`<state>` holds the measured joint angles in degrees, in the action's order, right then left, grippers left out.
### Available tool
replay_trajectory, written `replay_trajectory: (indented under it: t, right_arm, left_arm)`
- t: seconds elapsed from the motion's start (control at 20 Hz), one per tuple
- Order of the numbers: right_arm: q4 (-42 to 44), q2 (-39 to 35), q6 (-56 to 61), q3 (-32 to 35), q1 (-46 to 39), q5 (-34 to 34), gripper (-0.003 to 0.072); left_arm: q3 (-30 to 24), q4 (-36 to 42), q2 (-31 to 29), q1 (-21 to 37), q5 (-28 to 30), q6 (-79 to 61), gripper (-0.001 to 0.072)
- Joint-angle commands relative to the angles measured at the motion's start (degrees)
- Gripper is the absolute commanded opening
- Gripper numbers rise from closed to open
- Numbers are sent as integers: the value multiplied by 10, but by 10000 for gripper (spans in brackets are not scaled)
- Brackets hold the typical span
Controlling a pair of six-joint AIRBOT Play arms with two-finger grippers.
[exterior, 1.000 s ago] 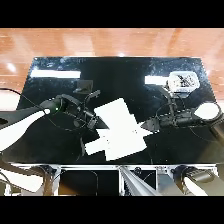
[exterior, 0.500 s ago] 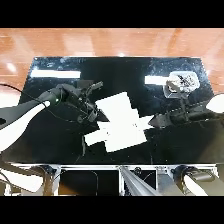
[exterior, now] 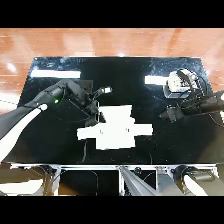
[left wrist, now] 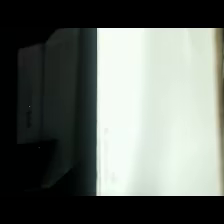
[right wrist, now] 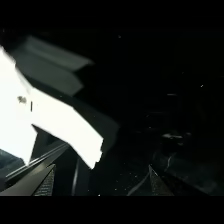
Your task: Fold the box and place the chain.
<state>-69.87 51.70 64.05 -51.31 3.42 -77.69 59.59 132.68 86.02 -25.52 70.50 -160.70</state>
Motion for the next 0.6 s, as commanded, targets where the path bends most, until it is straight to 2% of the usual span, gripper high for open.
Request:
replay_trajectory:
  t: [0.0,0.1,0.2,0.35,0.45,0.55]
  right_arm:
    - [-5,0,-2,-3,-1,10,705]
    - [-4,0,-2,-3,-1,38,704]
    - [10,0,-3,-3,-1,80,704]
    - [73,2,-69,3,-1,177,704]
    - [113,9,-134,3,-1,193,704]
    - [116,24,-189,4,3,190,704]
  left_arm:
    - [-64,3,-51,-18,-73,-21,15]
    - [-90,2,-62,-21,-109,-50,15]
    - [-90,-2,-61,-20,-143,-79,16]
    - [-90,-7,-61,-20,-203,-114,17]
    - [-90,-15,-61,-20,-200,-113,18]
    - [-90,-7,-61,-20,-198,-113,18]
